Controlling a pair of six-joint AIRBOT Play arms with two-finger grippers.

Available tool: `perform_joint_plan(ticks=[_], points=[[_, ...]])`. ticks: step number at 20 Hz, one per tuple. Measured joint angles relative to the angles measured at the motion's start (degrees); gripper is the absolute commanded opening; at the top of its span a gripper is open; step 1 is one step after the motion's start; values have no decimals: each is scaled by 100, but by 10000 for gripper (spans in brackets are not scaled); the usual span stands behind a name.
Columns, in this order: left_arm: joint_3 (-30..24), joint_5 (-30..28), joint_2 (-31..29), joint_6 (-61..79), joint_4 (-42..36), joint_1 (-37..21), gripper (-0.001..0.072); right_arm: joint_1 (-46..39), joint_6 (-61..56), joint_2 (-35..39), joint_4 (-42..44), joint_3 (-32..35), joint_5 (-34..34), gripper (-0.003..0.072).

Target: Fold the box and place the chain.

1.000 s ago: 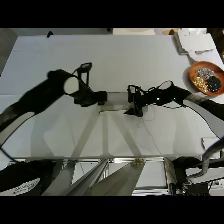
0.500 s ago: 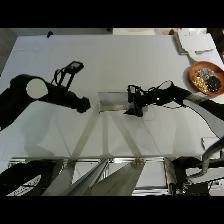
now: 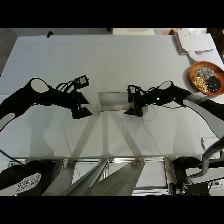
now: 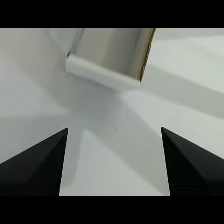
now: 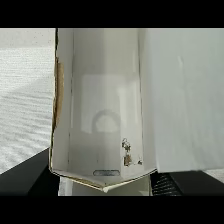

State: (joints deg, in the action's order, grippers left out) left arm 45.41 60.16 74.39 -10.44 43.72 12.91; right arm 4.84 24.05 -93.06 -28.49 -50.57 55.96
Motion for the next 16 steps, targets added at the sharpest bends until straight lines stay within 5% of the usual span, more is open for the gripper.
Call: perform_joint_plan(ticks=[1,8,16], points=[[-4,-13,140,479,-190,-44,702,0,2,0,2,0,0,466],[-13,-39,868,3104,-1150,-175,704,0,2,-2,0,0,2,466],[-13,-7,1342,4238,-1845,-195,704,0,0,0,2,0,2,466]])
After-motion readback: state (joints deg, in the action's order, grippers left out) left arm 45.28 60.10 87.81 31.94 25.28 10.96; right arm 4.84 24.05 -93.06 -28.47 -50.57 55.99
